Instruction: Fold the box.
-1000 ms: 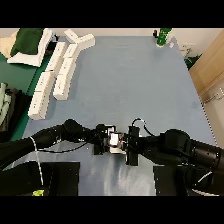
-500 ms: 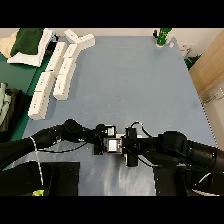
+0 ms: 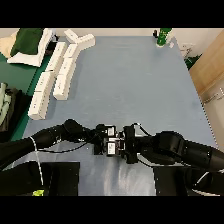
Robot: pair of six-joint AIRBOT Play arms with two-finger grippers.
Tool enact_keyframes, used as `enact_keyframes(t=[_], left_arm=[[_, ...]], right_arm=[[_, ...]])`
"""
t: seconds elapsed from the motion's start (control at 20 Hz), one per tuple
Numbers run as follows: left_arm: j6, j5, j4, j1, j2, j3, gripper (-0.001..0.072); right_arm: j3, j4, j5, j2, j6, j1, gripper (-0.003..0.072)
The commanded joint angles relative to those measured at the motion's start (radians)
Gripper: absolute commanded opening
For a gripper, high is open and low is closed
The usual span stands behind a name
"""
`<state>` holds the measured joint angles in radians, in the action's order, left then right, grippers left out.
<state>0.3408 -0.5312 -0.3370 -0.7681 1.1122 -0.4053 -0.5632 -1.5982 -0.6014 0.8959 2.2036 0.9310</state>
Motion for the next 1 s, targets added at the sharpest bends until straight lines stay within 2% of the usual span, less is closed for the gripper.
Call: enact_keyframes(t=[0.0,0.25,0.75,0.95], left_arm=[[0.000,0.000,0.000,0.001,0.000,-0.001,0.0473],[0.000,0.000,0.000,0.001,0.000,-0.001,0.0473],[0.000,0.000,0.000,0.001,0.000,-0.001,0.0473],[0.000,0.000,0.000,0.001,0.000,-0.001,0.0473]], right_arm=[[0.000,0.018,0.012,0.026,0.024,0.001,0.0531],[-0.001,0.107,0.026,0.020,0.023,0.001,0.0529],[0.000,0.145,0.030,-0.056,0.022,-0.001,0.0517],[0.000,0.219,0.079,-0.053,-0.010,-0.003,0.0511]])
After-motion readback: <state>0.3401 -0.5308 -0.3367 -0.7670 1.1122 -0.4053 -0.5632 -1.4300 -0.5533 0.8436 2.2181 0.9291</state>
